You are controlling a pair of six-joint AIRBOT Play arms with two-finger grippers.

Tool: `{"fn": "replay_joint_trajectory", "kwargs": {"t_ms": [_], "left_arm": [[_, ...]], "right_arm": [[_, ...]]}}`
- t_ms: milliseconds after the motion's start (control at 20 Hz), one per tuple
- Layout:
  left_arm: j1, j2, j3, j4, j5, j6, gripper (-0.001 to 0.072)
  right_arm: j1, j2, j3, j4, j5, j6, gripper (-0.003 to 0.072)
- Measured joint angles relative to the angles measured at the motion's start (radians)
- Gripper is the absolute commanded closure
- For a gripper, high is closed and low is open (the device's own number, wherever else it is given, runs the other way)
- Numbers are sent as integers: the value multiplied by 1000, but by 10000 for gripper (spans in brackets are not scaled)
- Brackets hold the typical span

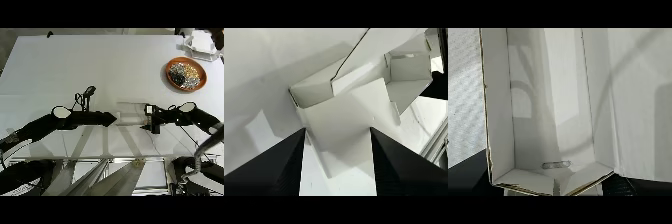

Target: Fold the box and place the chain.

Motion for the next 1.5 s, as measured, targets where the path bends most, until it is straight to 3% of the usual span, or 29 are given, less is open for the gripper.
{"fn": "replay_joint_trajectory", "kwargs": {"t_ms": [700,1500], "left_arm": [[-44,-63,124,296,6,-290,257],[-106,-156,289,559,-120,-577,258]], "right_arm": [[0,0,0,0,0,0,281],[0,0,0,0,0,0,281]]}}
